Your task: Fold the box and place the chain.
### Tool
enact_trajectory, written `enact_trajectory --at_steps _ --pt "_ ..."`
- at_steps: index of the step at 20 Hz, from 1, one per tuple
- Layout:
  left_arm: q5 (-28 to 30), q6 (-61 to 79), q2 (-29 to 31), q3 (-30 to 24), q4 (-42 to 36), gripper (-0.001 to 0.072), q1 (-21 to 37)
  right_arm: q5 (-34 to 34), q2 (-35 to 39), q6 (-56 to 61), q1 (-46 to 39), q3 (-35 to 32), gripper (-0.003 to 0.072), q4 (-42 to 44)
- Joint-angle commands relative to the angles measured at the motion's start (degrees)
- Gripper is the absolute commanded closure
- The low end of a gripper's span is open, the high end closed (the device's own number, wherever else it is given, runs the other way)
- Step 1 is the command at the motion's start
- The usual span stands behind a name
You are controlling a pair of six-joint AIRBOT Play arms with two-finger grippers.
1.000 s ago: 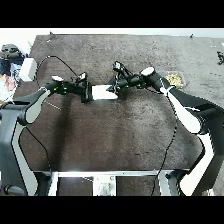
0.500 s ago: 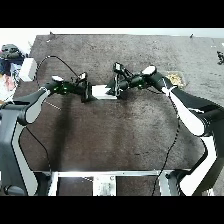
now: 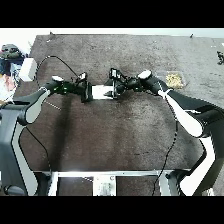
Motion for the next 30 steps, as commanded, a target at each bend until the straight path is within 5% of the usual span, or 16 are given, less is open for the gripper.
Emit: enact_trajectory --at_steps 1,13,14,15,23,25,30 --pt "0.02 0.0 -0.02 0.0 0.02 0.0492 0.04 -2.19 -0.02 -1.49 0.04 0.0 0.0148 0.5" --pt "0.0 0.0 -0.02 0.0 0.02 0.0492 0.02 -4.55 2.1 -1.57 -0.13 1.75 0.0222 0.55" --pt "0.0 0.0 -0.02 0.0 0.02 0.0492 0.04 -5.49 2.1 -1.6 -0.13 1.81 0.0244 0.55" --pt "0.0 0.02 -0.02 0.0 0.02 0.0492 0.04 -5.62 2.08 -1.57 -0.13 1.81 0.0348 0.52" --pt "0.0 0.0 -0.02 0.0 0.02 0.0492 0.04 -4.66 0.87 1.95 -0.13 1.77 0.035 -2.75" --pt "0.0 0.0 -0.02 0.0 0.02 0.0492 0.02 -3.85 0.85 2.12 -0.13 1.77 0.0463 -2.95" --pt "0.0 0.0 -0.02 0.0 0.02 0.0492 0.02 -2.4 0.85 3.02 -0.13 1.75 0.0463 -3.43"
